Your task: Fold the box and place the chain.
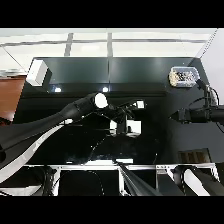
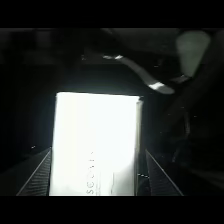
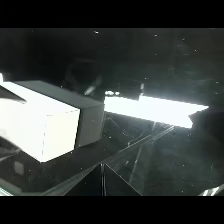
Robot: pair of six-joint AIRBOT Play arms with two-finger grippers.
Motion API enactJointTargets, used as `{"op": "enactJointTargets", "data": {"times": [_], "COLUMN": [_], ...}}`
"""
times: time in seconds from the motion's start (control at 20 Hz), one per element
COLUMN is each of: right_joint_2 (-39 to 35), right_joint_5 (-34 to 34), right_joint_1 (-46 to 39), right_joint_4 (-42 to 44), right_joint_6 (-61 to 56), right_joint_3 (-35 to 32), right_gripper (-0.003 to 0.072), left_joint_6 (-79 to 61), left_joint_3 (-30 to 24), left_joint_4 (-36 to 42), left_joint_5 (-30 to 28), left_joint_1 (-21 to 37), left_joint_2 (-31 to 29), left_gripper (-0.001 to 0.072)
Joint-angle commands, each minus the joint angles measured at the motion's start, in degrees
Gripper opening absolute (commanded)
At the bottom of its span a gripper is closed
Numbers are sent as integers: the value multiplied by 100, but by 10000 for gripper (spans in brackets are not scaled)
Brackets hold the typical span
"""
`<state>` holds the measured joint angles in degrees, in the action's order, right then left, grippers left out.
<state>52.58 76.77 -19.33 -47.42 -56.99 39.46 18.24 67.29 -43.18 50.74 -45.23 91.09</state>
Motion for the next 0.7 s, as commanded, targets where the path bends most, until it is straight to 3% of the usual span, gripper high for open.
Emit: {"op": "enactJointTargets", "data": {"times": [0.0, 0.45, 0.6, 0.65], "right_joint_2": [-4, -4, -4, -4], "right_joint_5": [-9, -7, -7, -4], "right_joint_1": [55, 55, 55, 55], "right_joint_4": [0, -2, -2, -2], "right_joint_6": [33, 28, 28, 26], "right_joint_3": [-4, -4, -4, -4], "right_gripper": [19, 20, 20, 20], "left_joint_6": [68, 476, 949, 1202], "left_joint_3": [46, 227, 345, 459], "left_joint_4": [-4, -1255, -2151, -2347], "left_joint_5": [363, 407, 525, 791], "left_joint_1": [-20, -308, -402, -398], "left_joint_2": [55, 37, 37, 37], "left_gripper": [708, 701, 674, 523]}}
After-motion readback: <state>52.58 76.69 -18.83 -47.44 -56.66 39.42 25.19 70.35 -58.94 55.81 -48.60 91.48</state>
